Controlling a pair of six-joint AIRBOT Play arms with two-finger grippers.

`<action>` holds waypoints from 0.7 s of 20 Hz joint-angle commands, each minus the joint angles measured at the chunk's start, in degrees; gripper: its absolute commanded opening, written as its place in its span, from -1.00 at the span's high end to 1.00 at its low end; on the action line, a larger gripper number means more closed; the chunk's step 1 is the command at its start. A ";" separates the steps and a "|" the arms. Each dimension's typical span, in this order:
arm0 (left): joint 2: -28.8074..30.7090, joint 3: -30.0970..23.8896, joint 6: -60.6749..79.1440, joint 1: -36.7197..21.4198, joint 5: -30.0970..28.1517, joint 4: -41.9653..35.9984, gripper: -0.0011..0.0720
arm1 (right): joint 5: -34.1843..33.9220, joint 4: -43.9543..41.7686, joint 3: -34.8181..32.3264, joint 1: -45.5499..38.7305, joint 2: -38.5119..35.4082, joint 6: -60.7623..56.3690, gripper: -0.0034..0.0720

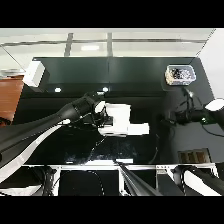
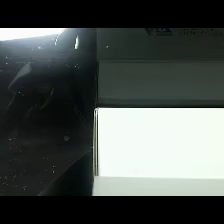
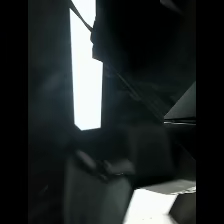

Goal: Fold the box and place the chain.

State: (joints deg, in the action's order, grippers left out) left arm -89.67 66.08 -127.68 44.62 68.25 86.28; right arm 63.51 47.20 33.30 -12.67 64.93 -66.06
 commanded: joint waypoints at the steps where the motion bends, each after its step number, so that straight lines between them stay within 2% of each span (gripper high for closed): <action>1: 0.02 0.02 -0.04 -0.04 -0.28 0.00 0.89 | 1.05 -9.51 -6.40 1.81 4.42 3.17 0.87; 6: 0.02 0.02 -0.04 -0.04 -0.22 0.00 0.89 | -8.22 -21.99 -6.47 15.56 7.61 8.90 0.87; 9: 0.02 0.02 -0.04 -0.04 -0.20 0.00 0.89 | -5.33 -22.10 -2.40 17.29 7.61 8.81 0.86; 10: 0.02 0.02 -0.04 -0.04 -0.17 0.00 0.89 | -3.15 -22.08 -0.98 17.33 7.61 8.76 0.55; 11: 0.02 0.02 -0.04 -0.04 -0.24 0.00 0.89 | -0.85 -22.10 0.42 17.35 7.61 8.59 -0.22; 12: 0.02 0.02 -0.04 -0.04 -0.24 0.02 0.89 | 0.83 -22.08 1.62 17.46 7.61 8.66 -0.46; 14: 0.02 0.02 -0.04 -0.04 -0.24 0.02 0.89 | 2.80 -22.01 3.17 18.51 7.61 8.70 -0.46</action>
State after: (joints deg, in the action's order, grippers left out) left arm -89.67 66.08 -127.74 44.62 68.05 86.28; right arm 62.43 26.04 33.91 4.47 72.42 -57.80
